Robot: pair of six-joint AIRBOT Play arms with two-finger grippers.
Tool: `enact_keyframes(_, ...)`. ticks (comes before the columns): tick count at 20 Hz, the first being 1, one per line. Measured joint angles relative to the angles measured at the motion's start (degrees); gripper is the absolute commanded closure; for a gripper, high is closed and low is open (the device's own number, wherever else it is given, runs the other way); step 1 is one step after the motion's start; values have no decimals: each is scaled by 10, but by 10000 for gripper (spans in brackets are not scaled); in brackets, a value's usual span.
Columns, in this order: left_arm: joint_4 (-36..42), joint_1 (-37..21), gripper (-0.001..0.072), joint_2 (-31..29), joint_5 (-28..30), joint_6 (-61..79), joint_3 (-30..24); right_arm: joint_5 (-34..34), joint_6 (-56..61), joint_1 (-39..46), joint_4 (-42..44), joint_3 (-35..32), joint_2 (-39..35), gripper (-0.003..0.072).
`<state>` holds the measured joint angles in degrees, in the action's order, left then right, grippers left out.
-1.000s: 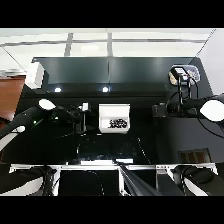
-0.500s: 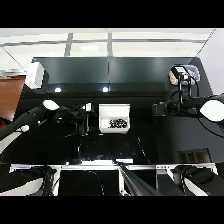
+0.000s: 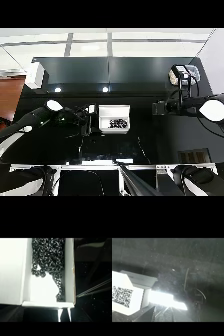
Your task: Fold the box and place the chain.
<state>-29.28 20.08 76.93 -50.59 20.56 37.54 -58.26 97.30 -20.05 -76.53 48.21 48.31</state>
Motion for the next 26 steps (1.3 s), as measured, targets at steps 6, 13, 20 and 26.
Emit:
enact_keyframes(6, -1, 17, 246, 7, 16, -13, 9, 18, 0, 0, 3, 0, 26, 14)
enact_keyframes(13, -2, 20, 246, 9, 19, -15, 10, 178, -57, 0, 170, 2, 150, -21)
enact_keyframes(20, -2, 20, 245, 9, 20, -15, 10, 111, -388, -1, 330, 36, 235, -21)
enact_keyframes(26, -2, 20, 245, 9, 21, -16, 10, 39, -640, -8, 336, 47, 245, -21)
